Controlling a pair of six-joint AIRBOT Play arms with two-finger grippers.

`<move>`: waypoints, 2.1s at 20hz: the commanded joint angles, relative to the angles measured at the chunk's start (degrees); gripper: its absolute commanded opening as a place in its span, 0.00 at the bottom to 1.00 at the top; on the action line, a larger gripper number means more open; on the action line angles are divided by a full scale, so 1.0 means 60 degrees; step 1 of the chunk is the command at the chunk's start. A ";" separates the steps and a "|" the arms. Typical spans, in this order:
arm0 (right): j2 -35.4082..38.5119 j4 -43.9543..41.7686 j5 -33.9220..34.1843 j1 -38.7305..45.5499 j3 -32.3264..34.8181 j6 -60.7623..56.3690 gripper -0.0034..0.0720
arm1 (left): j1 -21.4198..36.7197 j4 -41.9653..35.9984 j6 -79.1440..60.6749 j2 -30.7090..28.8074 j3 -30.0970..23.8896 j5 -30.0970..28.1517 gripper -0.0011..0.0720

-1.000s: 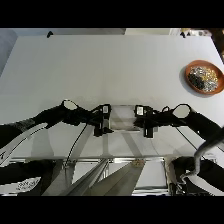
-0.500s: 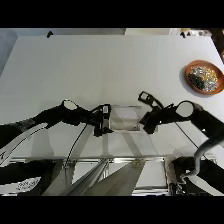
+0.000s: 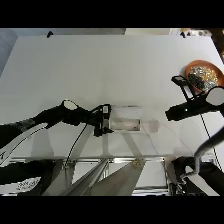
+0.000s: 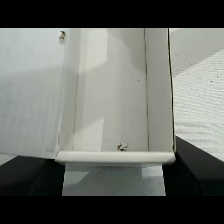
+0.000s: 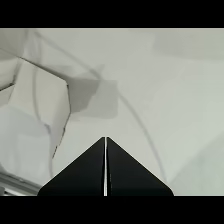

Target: Fold the box and place the chain.

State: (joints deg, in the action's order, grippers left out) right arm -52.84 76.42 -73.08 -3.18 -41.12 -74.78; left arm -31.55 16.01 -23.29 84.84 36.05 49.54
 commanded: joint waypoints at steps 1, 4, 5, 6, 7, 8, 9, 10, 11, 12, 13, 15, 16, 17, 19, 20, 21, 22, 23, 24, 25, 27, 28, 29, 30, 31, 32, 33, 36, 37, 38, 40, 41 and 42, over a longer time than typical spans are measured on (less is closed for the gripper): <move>-0.0601 0.0124 -0.0109 0.0229 0.0219 -0.0783 0.07 | 0.0004 0.0004 0.0000 -0.0004 0.0004 0.0000 0.11; -0.1654 -0.1985 0.0248 0.0226 0.0805 0.0069 0.07 | 0.0004 0.0004 0.0000 -0.0004 0.0004 0.0000 0.11; -0.1967 -0.2495 0.0375 0.0168 0.0947 0.0382 0.07 | 0.0004 0.0004 0.0000 -0.0004 0.0004 0.0000 0.11; -0.2248 -0.2619 0.0586 0.0051 0.1056 0.0448 0.07 | 0.0004 0.0004 0.0000 -0.0004 0.0004 0.0004 0.11; -0.2492 -0.2568 0.0787 -0.0091 0.1111 0.0448 0.07 | 0.0004 0.0004 -0.0004 -0.0004 0.0004 -0.0004 0.11; -0.2725 -0.2557 0.1002 -0.0240 0.1151 0.0492 0.07 | 0.0004 0.0000 0.0000 -0.0004 0.0004 0.0000 0.11; -0.2874 -0.2557 0.1217 -0.0382 0.1166 0.0521 0.07 | 0.0004 0.0004 -0.0004 -0.0004 0.0004 0.0000 0.11; -0.2987 -0.2561 0.1399 -0.0539 0.1184 0.0517 0.07 | 0.0004 0.0004 0.0000 -0.0004 0.0004 0.0000 0.11; -0.3096 -0.2554 0.1534 -0.0710 0.1195 0.0517 0.07 | 0.0004 0.0004 -0.0004 -0.0004 0.0004 0.0000 0.11; -0.3206 -0.2546 0.1643 -0.0878 0.1195 0.0514 0.07 | 0.0004 0.0007 -0.0004 -0.0004 0.0004 0.0004 0.11; -0.3297 -0.2550 0.1749 -0.1056 0.1195 0.0517 0.07 | 0.0004 0.0004 0.0000 -0.0004 0.0004 0.0004 0.11; -0.3373 -0.2754 0.1934 -0.1406 0.1195 0.0546 0.07 | 0.0004 0.0004 -0.0004 -0.0004 0.0004 0.0000 0.11; -0.3348 -0.2962 0.1931 -0.1494 0.1195 0.0652 0.07 | 0.0004 0.0004 0.0000 -0.0004 0.0004 0.0000 0.11; -0.3308 -0.3202 0.1876 -0.1504 0.1191 0.0925 0.07 | 0.0004 0.0004 0.0000 -0.0004 0.0004 0.0000 0.11; -0.3133 -0.3217 0.1876 -0.1501 0.1188 0.0987 0.19 | 0.0004 0.0004 0.0000 -0.0004 0.0004 0.0000 0.11; -0.3009 -0.3213 0.1865 -0.1501 0.1188 0.0976 0.20 | 0.0004 0.0004 0.0000 -0.0004 0.0004 0.0000 0.11; -0.2838 -0.3213 0.1869 -0.1501 0.1188 0.0969 0.20 | 0.0004 0.0004 0.0000 -0.0004 0.0004 0.0000 0.11; -0.2656 -0.3217 0.1872 -0.1501 0.1188 0.0962 0.20 | 0.0004 0.0004 0.0000 -0.0004 0.0004 0.0000 0.11; -0.2437 -0.3217 0.1872 -0.1501 0.1188 0.0940 0.21 | 0.0004 0.0004 -0.0004 -0.0004 0.0004 0.0000 0.11; -0.2226 -0.3238 0.1872 -0.1501 0.1188 0.0936 0.22 | 0.0004 0.0004 0.0000 -0.0004 0.0004 0.0000 0.11; -0.2080 -0.3257 0.1869 -0.1501 0.1188 0.0914 0.23 | 0.0004 0.0004 0.0000 -0.0004 0.0004 0.0004 0.11; -0.1894 -0.3300 0.1865 -0.1501 0.1188 0.0685 0.31 | 0.0004 0.0004 0.0000 -0.0004 0.0004 0.0000 0.11; -0.1865 -0.3442 0.1836 -0.1501 0.1188 0.0685 0.31 | 0.0004 0.0004 -0.0004 -0.0004 0.0004 0.0000 0.11; -0.1865 -0.3595 0.1789 -0.1501 0.1188 0.0685 0.31 | 0.0004 0.0004 0.0000 -0.0004 0.0004 0.0000 0.11; -0.1865 -0.3763 0.1778 -0.1501 0.1188 0.0685 0.31 | 0.0004 0.0004 0.0000 -0.0004 0.0004 0.0000 0.11; -0.1865 -0.3923 0.1752 -0.1501 0.1188 0.0688 0.31 | 0.0004 0.0004 -0.0004 -0.0004 0.0004 0.0000 0.11; -0.1865 -0.4062 0.1712 -0.1501 0.1188 0.0688 0.32 | 0.0004 0.0004 0.0000 -0.0004 0.0004 0.0000 0.11; -0.1865 -0.4087 0.1654 -0.1501 0.1188 0.0688 0.32 | 0.0004 0.0004 -0.0004 -0.0004 0.0004 0.0000 0.11; -0.1865 -0.4076 0.1330 -0.1501 0.1188 0.0688 0.39 | 0.0004 0.0004 0.0000 -0.0004 0.0004 0.0004 0.11; -0.1865 -0.4076 0.1275 -0.1501 0.1188 0.0688 0.39 | 0.0004 0.0004 0.0000 -0.0004 0.0004 0.0000 0.11; -0.1865 -0.4076 0.1239 -0.1501 0.1188 0.0685 0.39 | 0.0004 0.0004 -0.0004 -0.0004 0.0004 0.0000 0.11; -0.1861 -0.4069 0.1133 -0.1501 0.1180 0.0688 0.39 | 0.0004 0.0004 -0.0004 -0.0004 0.0004 0.0000 0.11; -0.1858 -0.4062 0.1060 -0.1501 0.1166 0.0688 0.39 | 0.0004 0.0004 -0.0004 -0.0004 0.0004 0.0000 0.11; -0.1818 -0.4058 0.1042 -0.1501 0.1158 0.0685 0.39 | 0.0004 0.0004 0.0000 -0.0004 0.0004 0.0000 0.11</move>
State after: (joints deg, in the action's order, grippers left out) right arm -63.99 52.25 -65.65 -12.14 -34.04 -70.63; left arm -31.55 16.03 -23.31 84.84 36.05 49.56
